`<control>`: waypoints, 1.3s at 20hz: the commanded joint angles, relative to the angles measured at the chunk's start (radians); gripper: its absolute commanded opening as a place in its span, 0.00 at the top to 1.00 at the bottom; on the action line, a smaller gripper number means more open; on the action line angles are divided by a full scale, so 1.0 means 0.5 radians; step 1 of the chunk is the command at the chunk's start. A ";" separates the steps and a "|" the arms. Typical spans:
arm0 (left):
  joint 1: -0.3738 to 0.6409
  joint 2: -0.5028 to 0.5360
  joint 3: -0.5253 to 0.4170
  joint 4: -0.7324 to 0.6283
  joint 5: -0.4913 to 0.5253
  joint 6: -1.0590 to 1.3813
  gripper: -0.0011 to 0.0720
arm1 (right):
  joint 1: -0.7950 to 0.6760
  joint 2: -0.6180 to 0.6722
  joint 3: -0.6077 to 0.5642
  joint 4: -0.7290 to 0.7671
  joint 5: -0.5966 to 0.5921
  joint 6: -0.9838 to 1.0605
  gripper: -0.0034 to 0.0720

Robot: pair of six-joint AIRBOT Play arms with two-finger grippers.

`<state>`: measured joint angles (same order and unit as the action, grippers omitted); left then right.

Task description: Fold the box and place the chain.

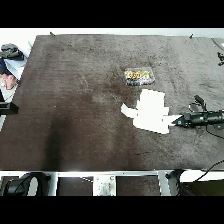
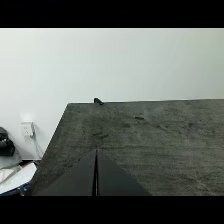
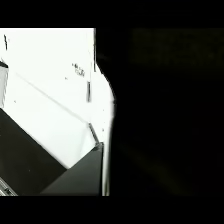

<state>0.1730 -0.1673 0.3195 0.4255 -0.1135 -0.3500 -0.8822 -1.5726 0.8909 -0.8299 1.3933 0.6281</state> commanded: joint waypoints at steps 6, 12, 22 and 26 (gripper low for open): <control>0.001 0.002 0.001 0.000 0.002 0.000 0.97 | 0.054 0.201 -0.175 0.409 0.155 -0.135 0.97; 0.001 0.002 0.001 0.000 0.001 0.000 0.97 | 0.655 0.336 -0.262 0.784 0.014 -0.075 0.97; 0.001 0.002 0.001 0.008 0.462 0.238 0.97 | 1.505 0.129 0.045 1.040 -0.722 -0.005 0.97; 0.001 0.002 0.005 0.007 0.407 0.160 0.97 | 1.554 -0.008 0.139 1.026 -0.858 -0.008 0.97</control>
